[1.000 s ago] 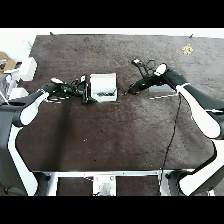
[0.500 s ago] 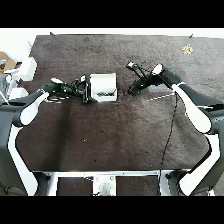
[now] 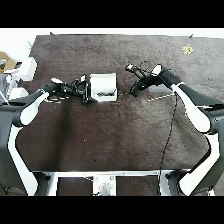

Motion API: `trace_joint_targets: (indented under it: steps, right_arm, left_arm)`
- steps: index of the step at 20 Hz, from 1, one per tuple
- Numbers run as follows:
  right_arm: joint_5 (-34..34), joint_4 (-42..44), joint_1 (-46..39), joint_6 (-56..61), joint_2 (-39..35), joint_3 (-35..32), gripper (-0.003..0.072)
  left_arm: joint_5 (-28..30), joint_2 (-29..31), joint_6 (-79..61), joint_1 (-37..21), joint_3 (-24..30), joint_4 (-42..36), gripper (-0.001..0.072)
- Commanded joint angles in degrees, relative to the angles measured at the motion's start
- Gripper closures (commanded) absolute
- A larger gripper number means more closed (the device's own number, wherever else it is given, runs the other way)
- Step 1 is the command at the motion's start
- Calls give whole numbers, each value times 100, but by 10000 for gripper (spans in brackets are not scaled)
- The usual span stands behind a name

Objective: Fold the box and place the chain.

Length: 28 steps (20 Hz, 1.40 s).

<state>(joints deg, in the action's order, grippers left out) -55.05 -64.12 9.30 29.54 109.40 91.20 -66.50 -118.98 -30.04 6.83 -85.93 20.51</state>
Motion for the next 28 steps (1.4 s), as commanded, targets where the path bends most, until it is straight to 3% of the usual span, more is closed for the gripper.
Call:
trace_joint_targets:
  steps: [1, 4, 5, 7, 14, 19, 20, 21, 24, 25, 26, 28]
  right_arm:
    - [-20, -7, 4, -26, 20, 4, 488]
    - [-9, 7, 4, -26, 98, 0, 491]
    - [-9, 17, 4, -22, 87, 0, 631]
    - [-48, 90, 4, -22, -48, 0, 682]
    - [-291, 1720, 319, -302, -1528, 0, 683]
    - [638, 2020, 1331, -98, -1646, -2, 682]
    - [745, 2017, 1447, -85, -1561, -2, 553]
    - [752, 1797, 1480, -74, -1517, -2, 297]
    - [791, 1091, 1193, 748, -1550, -2, 339]
    - [824, 1161, 1003, 828, -1572, 0, 443]
    - [940, 1325, 817, 914, -1580, -2, 489]
    - [1270, 1670, 505, 1040, -1561, -2, 492]
  left_arm:
    - [2, -2, -2, 2, -2, 2, 485]
    - [2, -2, 0, 2, -2, 2, 485]
    - [2, -2, -2, 2, -2, 0, 485]
    - [2, -2, -2, 2, -2, 0, 485]
    - [2, -2, -2, 2, -2, 2, 485]
    - [2, -2, -2, 2, -2, 2, 485]
    - [2, -2, -2, 2, -2, 0, 485]
    - [2, -2, -2, 2, -2, 2, 485]
    - [0, -2, -2, 2, -2, 2, 485]
    - [0, -2, -2, 2, -2, 0, 485]
    - [0, -2, -2, 2, -2, 2, 485]
    - [0, -2, -2, 2, -2, 2, 485]
